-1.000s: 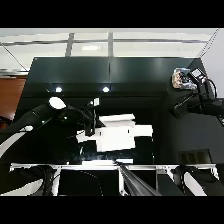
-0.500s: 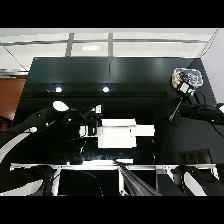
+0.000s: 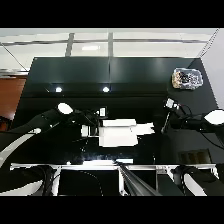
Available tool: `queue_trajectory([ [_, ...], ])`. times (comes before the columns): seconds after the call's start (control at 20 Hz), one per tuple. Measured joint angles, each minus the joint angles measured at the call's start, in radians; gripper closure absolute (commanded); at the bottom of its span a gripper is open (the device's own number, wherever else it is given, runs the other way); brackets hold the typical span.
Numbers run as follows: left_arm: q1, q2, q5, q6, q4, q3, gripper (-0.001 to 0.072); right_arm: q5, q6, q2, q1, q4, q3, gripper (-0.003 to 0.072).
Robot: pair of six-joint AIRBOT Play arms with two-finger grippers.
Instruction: Fold the box and place the chain.
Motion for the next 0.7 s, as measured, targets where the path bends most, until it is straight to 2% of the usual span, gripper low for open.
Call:
queue_trajectory([
  [0.25, -0.013, 0.0, 0.023, -0.055, 0.048, 0.0, 0.068, -0.002, -0.004, 0.0, 0.036, -0.035, -0.031, 0.0008],
  [0.45, -0.011, 0.0, 0.025, -0.082, 0.069, 0.0, 0.068, -0.007, -0.013, -0.012, 0.122, -0.055, -0.074, 0.0008],
  [0.7, -0.011, 0.0, 0.028, -0.094, 0.078, 0.0, 0.0679, -0.08, -0.1, -0.039, 0.244, -0.047, -0.12, 0.0008],
])
